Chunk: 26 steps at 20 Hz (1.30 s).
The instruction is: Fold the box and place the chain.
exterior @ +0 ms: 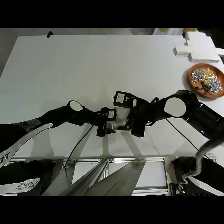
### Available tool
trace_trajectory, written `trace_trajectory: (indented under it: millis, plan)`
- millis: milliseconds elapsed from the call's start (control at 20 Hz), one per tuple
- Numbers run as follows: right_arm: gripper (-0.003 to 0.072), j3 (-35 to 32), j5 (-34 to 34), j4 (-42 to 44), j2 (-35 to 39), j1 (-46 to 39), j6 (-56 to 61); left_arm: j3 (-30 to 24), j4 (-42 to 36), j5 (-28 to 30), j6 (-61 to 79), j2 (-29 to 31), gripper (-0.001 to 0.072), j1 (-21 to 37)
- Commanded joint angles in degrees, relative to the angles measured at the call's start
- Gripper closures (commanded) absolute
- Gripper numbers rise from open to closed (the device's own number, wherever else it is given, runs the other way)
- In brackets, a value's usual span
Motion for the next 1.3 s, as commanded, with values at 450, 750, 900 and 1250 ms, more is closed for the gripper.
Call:
trace_trajectory:
  millis: [450, 750, 900, 1250]
  plan:
    - [0.0648, -2.5, 6.9, -5.9, 7.2, -22.8, -8.6, 0.0, 0.0, 0.0, 0.0, 0.0, 0.0437, 0.0]
    - [0.0643, -11.4, 0.9, -4.0, 1.6, -27.0, -32.8, 0.0, 0.0, 0.0, 0.0, 0.0, 0.0437, 0.0]
    - [0.0496, -12.0, -1.6, -1.6, -3.8, -25.1, -38.1, 0.0, 0.0, 0.0, 0.0, 0.0, 0.0437, 0.0]
    - [0.0495, -12.0, -4.1, 2.5, -11.0, -22.0, -42.3, 0.0, 0.0, 0.0, 0.0, 0.0, 0.0437, 0.0]
